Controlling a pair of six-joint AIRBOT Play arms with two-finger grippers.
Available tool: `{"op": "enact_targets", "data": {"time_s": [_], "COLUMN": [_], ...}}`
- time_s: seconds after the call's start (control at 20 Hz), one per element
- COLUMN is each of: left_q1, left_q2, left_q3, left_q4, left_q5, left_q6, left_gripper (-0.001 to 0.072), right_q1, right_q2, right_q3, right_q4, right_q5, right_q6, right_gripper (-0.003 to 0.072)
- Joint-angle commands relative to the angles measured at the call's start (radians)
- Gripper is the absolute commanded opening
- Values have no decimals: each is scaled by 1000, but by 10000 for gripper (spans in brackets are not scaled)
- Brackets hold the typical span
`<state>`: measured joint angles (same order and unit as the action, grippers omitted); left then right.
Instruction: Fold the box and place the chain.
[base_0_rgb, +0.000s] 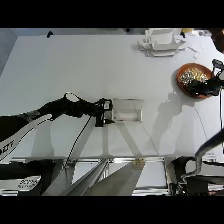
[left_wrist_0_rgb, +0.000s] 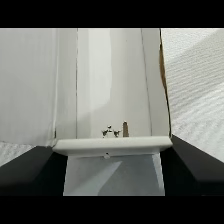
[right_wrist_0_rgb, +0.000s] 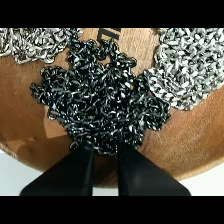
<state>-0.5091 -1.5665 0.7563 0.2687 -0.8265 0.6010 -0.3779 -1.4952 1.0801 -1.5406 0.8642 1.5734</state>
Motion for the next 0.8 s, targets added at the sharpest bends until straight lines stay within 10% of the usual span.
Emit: {"op": "enact_targets", "data": {"time_s": [0.0,0.35,0.75], "left_q1": [0,0,0], "left_q2": [0,0,0], "left_q3": [0,0,0], "left_q4": [0,0,0], "left_q5": [0,0,0], "left_q6": [0,0,0], "left_gripper": [138,138,138], "right_q1": [-1,0,0], "right_q2": [-19,18,431], "right_q3": [0,0,0], "right_q4": [0,-1,37], "right_q5": [-11,19,186], "right_q6": [1,-5,-93], "right_gripper": [113,10,10]}}
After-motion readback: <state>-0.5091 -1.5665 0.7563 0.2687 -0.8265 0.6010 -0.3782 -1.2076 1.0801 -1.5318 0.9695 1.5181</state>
